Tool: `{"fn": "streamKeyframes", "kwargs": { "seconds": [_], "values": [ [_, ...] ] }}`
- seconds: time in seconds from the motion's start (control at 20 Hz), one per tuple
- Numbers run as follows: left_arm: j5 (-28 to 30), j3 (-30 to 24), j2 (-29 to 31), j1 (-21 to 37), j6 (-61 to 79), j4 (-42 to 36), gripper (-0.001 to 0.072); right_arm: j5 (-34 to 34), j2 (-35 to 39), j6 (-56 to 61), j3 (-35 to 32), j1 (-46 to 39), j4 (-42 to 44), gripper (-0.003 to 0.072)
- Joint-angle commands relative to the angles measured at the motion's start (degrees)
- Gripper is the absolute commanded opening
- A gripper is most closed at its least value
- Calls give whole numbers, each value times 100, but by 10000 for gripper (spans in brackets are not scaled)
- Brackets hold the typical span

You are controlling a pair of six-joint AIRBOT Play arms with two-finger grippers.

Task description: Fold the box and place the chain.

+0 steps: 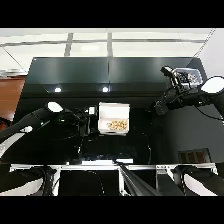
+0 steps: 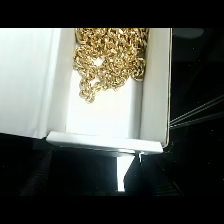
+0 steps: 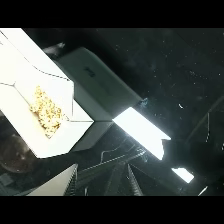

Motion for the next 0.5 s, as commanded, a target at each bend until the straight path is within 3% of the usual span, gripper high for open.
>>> {"fn": "streamKeyframes", "kwargs": {
  "seconds": [0.0,0.2,0.45],
  "values": [
    [17,7,-2,-4,33,-28,713,-2,4,2,0,0,2,374],
    [-22,7,0,-35,459,-573,713,-2,4,2,-2,0,2,375],
    [39,7,-2,-184,562,-514,710,-72,2,2,-2,0,0,374]
  ]
}}
